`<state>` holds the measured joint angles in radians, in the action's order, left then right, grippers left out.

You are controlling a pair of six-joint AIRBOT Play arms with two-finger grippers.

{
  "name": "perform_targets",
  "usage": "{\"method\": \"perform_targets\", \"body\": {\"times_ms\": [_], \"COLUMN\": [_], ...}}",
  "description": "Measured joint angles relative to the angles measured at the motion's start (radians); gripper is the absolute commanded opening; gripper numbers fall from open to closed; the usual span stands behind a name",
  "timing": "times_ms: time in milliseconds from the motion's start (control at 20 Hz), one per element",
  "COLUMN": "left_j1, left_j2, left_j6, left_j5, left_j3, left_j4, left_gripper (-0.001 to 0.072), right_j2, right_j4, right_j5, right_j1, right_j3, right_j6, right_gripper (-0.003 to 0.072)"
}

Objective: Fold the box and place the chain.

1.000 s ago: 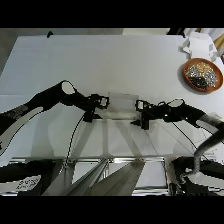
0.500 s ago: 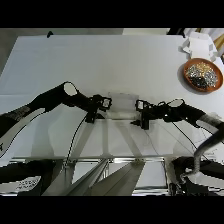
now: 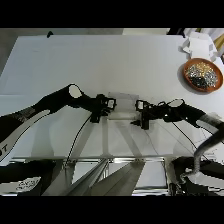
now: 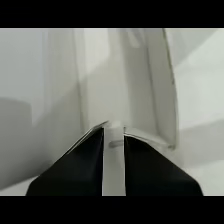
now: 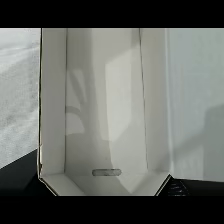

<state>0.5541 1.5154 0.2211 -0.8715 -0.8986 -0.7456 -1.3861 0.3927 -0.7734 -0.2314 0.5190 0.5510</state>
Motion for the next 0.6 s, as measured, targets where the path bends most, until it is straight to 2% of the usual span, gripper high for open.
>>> {"method": "perform_targets", "body": {"times_ms": [200, 300, 350, 500, 600], "left_j1": [0.015, 0.017, 0.018, 0.018, 0.012], "left_j2": [0.006, 0.007, 0.007, 0.004, -0.011], "left_j6": [0.000, -0.013, -0.024, -0.101, -0.159], "left_j5": [0.032, 0.040, 0.042, 0.045, 0.043], "left_j3": [0.000, 0.000, 0.000, 0.000, 0.000], "left_j4": [0.023, 0.028, 0.029, 0.021, 0.005], "left_gripper": [0.0167, 0.0287, 0.0301, 0.0300, 0.0268], "right_j2": [0.000, 0.000, 0.000, 0.000, 0.000], "right_j4": [0.000, -0.001, -0.001, -0.001, -0.003], "right_j5": [0.000, 0.000, 0.000, 0.000, 0.000], "right_j1": [0.000, 0.000, 0.000, 0.000, 0.000], "right_j3": [0.000, 0.000, 0.000, 0.000, 0.000], "right_j6": [0.000, 0.000, -0.001, -0.001, -0.004], "right_gripper": [0.0401, 0.0401, 0.0401, 0.0401, 0.0401]}}
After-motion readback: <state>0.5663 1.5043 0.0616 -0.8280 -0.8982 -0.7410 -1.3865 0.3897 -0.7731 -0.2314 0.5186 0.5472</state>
